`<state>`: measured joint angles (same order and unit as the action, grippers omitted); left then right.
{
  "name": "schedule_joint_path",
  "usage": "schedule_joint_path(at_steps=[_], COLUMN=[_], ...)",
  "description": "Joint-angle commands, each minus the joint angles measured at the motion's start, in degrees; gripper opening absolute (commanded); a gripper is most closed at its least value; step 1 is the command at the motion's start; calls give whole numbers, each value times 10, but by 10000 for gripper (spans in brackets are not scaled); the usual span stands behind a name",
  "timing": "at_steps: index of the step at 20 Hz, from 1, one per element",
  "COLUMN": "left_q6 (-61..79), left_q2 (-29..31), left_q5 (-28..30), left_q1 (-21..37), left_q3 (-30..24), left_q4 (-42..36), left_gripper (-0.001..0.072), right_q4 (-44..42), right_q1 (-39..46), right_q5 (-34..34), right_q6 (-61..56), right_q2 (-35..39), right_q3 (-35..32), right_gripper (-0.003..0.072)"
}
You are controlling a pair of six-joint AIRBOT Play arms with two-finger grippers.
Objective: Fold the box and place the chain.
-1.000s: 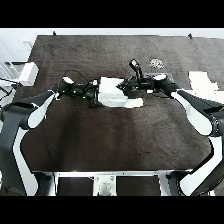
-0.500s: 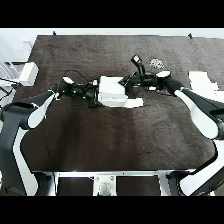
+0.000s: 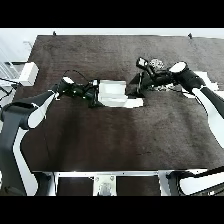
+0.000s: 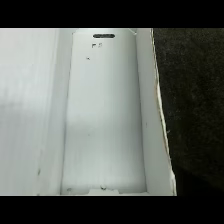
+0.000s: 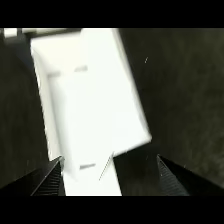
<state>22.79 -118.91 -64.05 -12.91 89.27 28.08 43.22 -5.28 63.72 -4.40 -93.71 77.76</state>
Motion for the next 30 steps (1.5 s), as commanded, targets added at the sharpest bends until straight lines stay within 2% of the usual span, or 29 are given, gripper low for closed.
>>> schedule_joint_path(at_steps=[1, 4, 14, 16, 18, 30], left_q6=[0, 0, 0, 0, 0, 0], left_q2=[0, 0, 0, 0, 0, 0], left_q5=[0, 0, 0, 0, 0, 0], left_q1=[0, 0, 0, 0, 0, 0], left_q3=[0, 0, 0, 0, 0, 0], left_q4=[0, 0, 0, 0, 0, 0], left_gripper=[298, 298, 298, 298, 298, 298], right_q4=[64, 63, 54, 55, 54, 20], right_q1=[5, -1, -42, -49, -52, -106], right_q5=[-5, -38, -78, -78, -78, -158], right_q6=[5, 5, 5, 5, 5, 5], right_q2=[-5, -23, -56, -56, -56, -72], right_q3=[-28, -35, -35, -35, -35, -36], right_gripper=[683, 683, 676, 627, 300, 292])
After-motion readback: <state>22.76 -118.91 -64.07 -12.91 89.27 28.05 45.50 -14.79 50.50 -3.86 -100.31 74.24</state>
